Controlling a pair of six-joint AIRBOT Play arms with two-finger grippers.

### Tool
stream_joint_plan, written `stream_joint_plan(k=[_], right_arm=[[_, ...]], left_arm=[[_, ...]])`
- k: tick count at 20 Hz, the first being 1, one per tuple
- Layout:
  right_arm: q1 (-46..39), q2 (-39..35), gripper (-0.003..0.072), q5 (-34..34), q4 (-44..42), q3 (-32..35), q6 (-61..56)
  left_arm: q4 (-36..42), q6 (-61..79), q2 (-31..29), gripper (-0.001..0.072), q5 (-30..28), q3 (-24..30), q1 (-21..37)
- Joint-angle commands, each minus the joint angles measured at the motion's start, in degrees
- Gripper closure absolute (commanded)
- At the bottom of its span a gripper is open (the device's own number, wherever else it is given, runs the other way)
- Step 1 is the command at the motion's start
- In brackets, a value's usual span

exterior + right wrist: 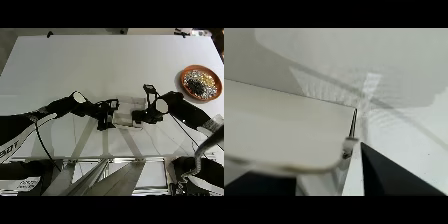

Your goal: Fold the box and place the chain.

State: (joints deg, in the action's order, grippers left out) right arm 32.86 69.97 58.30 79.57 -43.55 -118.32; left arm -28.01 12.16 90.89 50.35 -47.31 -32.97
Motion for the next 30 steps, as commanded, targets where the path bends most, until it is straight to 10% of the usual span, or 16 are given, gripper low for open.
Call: stream_joint_plan(k=[1,7,20,24,28,30], right_arm=[[2.12,0.04,0.0356,-0.11,2.89,-0.02,-5.84],[3.02,0.04,0.0470,-0.72,5.79,-0.02,-11.58],[7.85,3.96,0.0467,-2.23,9.20,0.00,-16.70],[7.85,3.96,0.0672,-1.97,9.18,0.00,-16.68],[7.85,3.96,0.0670,-1.77,9.09,0.00,-16.65],[7.85,3.96,0.0528,-1.77,9.09,0.00,-16.65]], left_arm=[[-0.02,0.00,-0.02,0.0371,0.00,-0.02,0.02],[-0.02,0.00,-0.02,0.0371,0.00,-0.02,0.02],[-0.02,0.00,0.00,0.0371,0.00,-0.02,0.02],[-0.02,0.00,0.00,0.0371,0.00,-0.02,0.02],[-0.02,0.00,-0.02,0.0371,0.02,-0.02,0.02],[-0.02,0.00,-0.02,0.0371,0.00,-0.02,0.02]])
